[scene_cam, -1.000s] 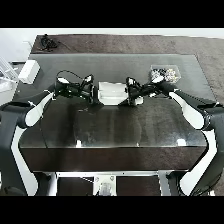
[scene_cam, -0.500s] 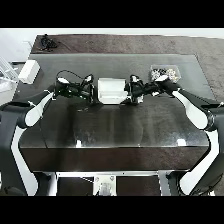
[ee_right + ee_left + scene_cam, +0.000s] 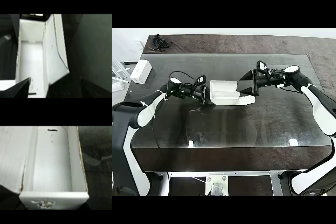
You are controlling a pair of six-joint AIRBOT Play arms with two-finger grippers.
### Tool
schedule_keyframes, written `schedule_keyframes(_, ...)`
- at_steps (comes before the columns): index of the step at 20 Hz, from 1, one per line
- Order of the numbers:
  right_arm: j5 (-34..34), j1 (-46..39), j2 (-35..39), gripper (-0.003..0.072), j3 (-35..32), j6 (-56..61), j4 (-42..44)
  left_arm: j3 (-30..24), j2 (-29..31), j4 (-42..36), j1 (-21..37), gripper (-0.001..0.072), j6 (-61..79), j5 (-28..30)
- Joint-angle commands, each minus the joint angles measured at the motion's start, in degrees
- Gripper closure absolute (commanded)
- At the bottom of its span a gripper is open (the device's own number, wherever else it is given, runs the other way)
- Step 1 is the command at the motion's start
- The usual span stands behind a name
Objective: Fold the box and place the chain.
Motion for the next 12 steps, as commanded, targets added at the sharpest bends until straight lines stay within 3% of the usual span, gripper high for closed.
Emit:
schedule_keyframes(1, 4.17, -0.15, 0.83, -0.0034, -0.02, 0.13, 5.05, -0.07, -0.11, 1.38, -0.33, 0.0354, -0.13, 1.07)
schedule_keyframes(3, 4.46, 0.22, 0.83, -0.0005, -0.04, 2.4, 5.07, -0.07, -0.13, 1.36, -0.48, 0.0354, -0.13, 1.09)
schedule_keyframes(4, 4.81, 0.44, 0.83, 0.0232, -0.04, 4.37, 5.05, -0.07, -0.13, 1.42, -0.55, 0.0354, -0.15, 1.44)
schedule_keyframes(5, 6.01, 0.63, 0.83, 0.0624, -0.04, 4.79, 5.05, -0.07, -0.13, 1.44, -0.55, 0.0354, -0.2, 1.49)
schedule_keyframes(6, 6.6, 0.74, 0.83, 0.0683, -0.04, 4.85, 5.07, -0.07, -0.13, 1.44, -0.55, 0.0354, -0.2, 1.51)
schedule_keyframes(12, 6.6, 0.7, 0.85, 0.0682, 0.04, 5.07, 5.07, -0.07, -0.13, 1.49, -0.55, 0.0354, -0.57, 1.68)
